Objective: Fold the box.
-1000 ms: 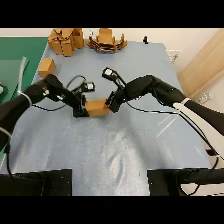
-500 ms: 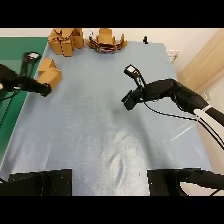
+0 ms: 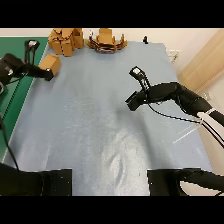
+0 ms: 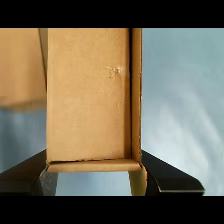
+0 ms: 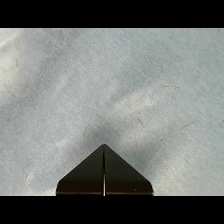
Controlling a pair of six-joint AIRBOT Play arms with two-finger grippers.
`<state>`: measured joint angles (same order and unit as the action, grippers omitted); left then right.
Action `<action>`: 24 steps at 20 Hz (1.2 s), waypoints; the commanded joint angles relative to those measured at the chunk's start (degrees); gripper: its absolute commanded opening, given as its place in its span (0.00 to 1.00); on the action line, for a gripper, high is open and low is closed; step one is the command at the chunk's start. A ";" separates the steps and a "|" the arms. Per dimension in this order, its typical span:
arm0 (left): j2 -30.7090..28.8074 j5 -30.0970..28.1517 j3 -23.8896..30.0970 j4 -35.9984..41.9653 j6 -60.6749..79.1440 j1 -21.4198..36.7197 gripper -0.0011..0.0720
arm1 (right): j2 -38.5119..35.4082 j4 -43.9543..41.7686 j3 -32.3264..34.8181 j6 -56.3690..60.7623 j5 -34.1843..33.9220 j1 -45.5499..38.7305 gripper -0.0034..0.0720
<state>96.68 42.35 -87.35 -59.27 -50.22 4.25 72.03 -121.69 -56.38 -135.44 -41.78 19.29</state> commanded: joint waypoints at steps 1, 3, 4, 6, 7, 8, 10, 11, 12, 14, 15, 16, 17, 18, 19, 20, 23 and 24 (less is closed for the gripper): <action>11.72 0.44 -15.26 1.07 -10.38 -1.29 0.03 | -0.07 0.04 0.11 0.50 0.13 -0.04 0.05; 17.22 1.31 -21.90 -1.09 -15.32 -1.31 0.03 | -0.07 0.02 0.11 0.83 0.13 -0.04 0.05; 19.28 2.08 -24.11 -2.12 -15.89 -1.42 0.03 | -0.07 0.02 0.11 1.03 0.11 -0.04 0.05; 22.08 4.13 -26.53 -3.52 -17.38 -1.84 0.03 | -0.04 0.02 0.28 1.07 0.15 -0.04 0.05; 22.67 4.83 -26.64 -3.80 -17.31 -2.08 0.03 | 0.17 0.00 0.28 1.25 0.07 -0.04 0.05; 23.12 4.81 -26.64 -4.24 -17.18 -2.34 0.03 | 0.44 0.02 0.28 1.68 0.07 -0.04 0.05; 23.65 4.66 -26.64 -6.62 -17.14 -2.78 0.03 | 0.98 0.00 0.28 1.95 0.07 -0.04 0.05; 23.67 4.48 -26.64 -7.28 -17.09 -2.84 0.03 | 1.25 -0.02 0.28 1.99 0.07 -0.04 0.05; 23.78 4.24 -26.64 -7.85 -17.07 -2.84 0.03 | 1.33 -0.02 0.37 1.99 0.11 -0.02 0.05; 23.89 4.76 -26.69 -7.69 -17.07 -2.78 0.03 | 1.36 -0.02 0.42 2.03 0.15 -0.02 0.05; 23.91 4.98 -26.69 -7.80 -17.07 -2.78 0.03 | 1.36 -0.04 0.42 2.03 0.13 -0.02 0.05; 23.91 4.90 -26.69 -7.82 -16.96 -2.78 0.04 | 1.36 -0.04 0.42 2.16 0.11 -0.02 0.05; 23.91 4.85 -26.69 -7.82 -16.61 -2.78 0.04 | 1.36 -0.04 0.42 2.19 0.07 -0.02 0.05; 23.91 4.83 -26.69 -7.80 -16.61 -2.78 0.04 | 1.36 -0.04 0.42 2.16 0.00 -0.02 0.05; 23.91 4.87 -26.69 -7.80 -16.22 -2.84 0.36 | 1.36 -0.04 0.42 2.19 -0.04 -0.02 0.05; 23.91 4.79 -26.69 -7.78 -16.28 -2.84 0.69 | 1.36 -0.04 0.42 2.16 -0.15 -0.02 0.05; 23.91 5.16 -26.69 -7.85 -16.20 -3.17 0.84 | 1.36 -0.02 0.42 2.16 -0.33 -0.02 0.05; 23.91 5.29 -26.69 -7.85 -16.24 -3.32 0.94 | 1.36 -0.02 0.42 2.16 -0.31 -0.02 0.05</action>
<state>120.60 47.31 -113.99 -66.98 -66.61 1.23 73.34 -121.69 -55.99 -133.32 -42.00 19.27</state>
